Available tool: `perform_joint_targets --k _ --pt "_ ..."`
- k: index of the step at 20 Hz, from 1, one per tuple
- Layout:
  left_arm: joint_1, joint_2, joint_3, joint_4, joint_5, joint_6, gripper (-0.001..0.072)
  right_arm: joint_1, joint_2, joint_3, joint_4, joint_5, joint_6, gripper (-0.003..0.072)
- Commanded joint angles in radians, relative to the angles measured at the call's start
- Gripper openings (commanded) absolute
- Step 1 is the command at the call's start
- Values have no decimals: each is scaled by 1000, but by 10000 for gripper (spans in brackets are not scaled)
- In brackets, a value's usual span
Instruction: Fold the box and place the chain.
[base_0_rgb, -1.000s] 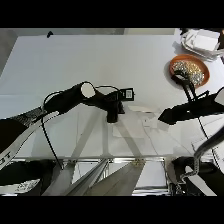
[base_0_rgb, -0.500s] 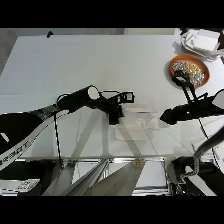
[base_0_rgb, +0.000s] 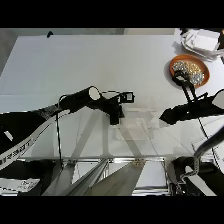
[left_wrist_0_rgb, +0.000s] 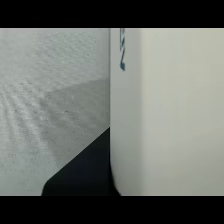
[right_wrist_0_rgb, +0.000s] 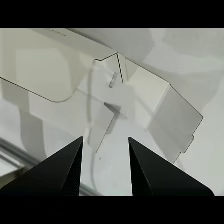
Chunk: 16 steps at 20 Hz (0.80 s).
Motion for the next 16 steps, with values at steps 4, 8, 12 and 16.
perform_joint_targets --k 4,8,12,16 --pt "0 -19 0 0 1 0 7 0 1 0 0 -1 -1 324" --pt "0 -19 0 -5 24 -4 11 0 0 0 -4 -18 -8 324" --pt "0 -18 0 -3 21 -2 7 0 0 0 -18 -43 -9 324" --pt "5 -17 0 0 20 0 6 0 0 0 -19 -71 -47 323"
